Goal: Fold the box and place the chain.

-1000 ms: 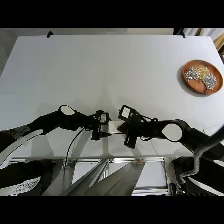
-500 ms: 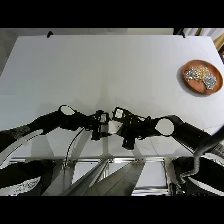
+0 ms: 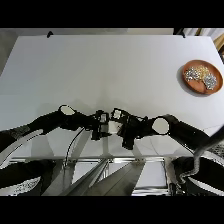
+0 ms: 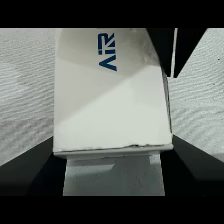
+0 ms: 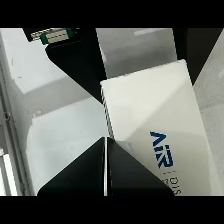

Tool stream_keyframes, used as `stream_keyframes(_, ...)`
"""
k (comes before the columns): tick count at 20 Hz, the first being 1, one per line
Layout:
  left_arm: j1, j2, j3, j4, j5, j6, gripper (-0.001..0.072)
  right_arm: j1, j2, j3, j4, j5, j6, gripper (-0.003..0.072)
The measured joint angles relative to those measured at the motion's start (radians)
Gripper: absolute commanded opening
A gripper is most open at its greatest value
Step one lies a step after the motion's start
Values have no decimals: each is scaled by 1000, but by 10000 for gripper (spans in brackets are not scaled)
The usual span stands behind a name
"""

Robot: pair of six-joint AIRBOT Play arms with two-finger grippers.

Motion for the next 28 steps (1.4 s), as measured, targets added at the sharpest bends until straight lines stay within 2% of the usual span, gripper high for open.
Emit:
stream_keyframes(8,0,0,0,0,0,0,153,0,37,0,1,-29,-13,12)
stream_keyframes(28,0,0,0,0,0,1,153,0,3,0,-1,-30,-27,13)
